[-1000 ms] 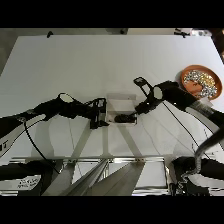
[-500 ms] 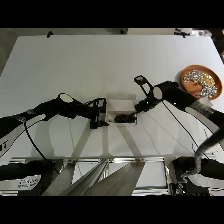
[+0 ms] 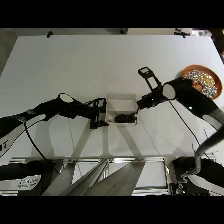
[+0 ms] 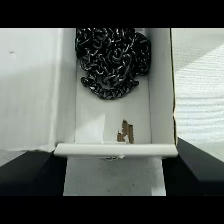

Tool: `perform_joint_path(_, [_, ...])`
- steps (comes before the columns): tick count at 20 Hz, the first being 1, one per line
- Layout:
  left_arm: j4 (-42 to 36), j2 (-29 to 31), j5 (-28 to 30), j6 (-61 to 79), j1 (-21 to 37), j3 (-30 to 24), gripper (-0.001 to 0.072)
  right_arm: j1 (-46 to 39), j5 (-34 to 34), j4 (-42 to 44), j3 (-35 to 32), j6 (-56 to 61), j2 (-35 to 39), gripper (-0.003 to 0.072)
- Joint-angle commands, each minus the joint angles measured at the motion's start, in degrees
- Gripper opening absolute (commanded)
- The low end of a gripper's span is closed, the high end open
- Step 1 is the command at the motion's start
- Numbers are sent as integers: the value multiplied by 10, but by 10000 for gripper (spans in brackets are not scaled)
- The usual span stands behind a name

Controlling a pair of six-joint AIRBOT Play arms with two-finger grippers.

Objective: Fold the box and place the chain.

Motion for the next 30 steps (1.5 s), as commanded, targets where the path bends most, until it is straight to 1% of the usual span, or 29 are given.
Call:
perform_joint_path(1, [0, 0, 0, 0, 0, 0, 274, 15, 25, 0, 0, 2, 95, 11])
perform_joint_path(4, [0, 0, 0, 0, 0, 0, 274, 48, 24, 0, 0, 7, 169, 11])
perform_joint_path(7, [0, 0, 0, 0, 0, 0, 274, 86, 14, 0, 0, 17, 222, 11])
perform_joint_path(10, [0, 0, 0, 0, 0, 0, 274, 120, -3, 0, 1, 38, 249, 11])
perform_joint_path(12, [0, 0, 0, 0, 0, 0, 274, 135, -3, 0, 1, 50, 248, 11])
perform_joint_path(16, [0, 0, 0, 0, 0, 0, 274, 158, -6, 18, 1, 52, 215, 11])
perform_joint_path(26, [0, 0, 0, 0, 0, 0, 274, 165, -17, 42, 1, 51, 15, 12])
perform_joint_path(29, [0, 0, 0, 0, 0, 0, 274, 165, -31, 61, 1, 49, -19, 15])
perform_joint_path(30, [0, 0, 0, 0, 0, 0, 274, 165, -37, 63, 1, 49, -25, 42])
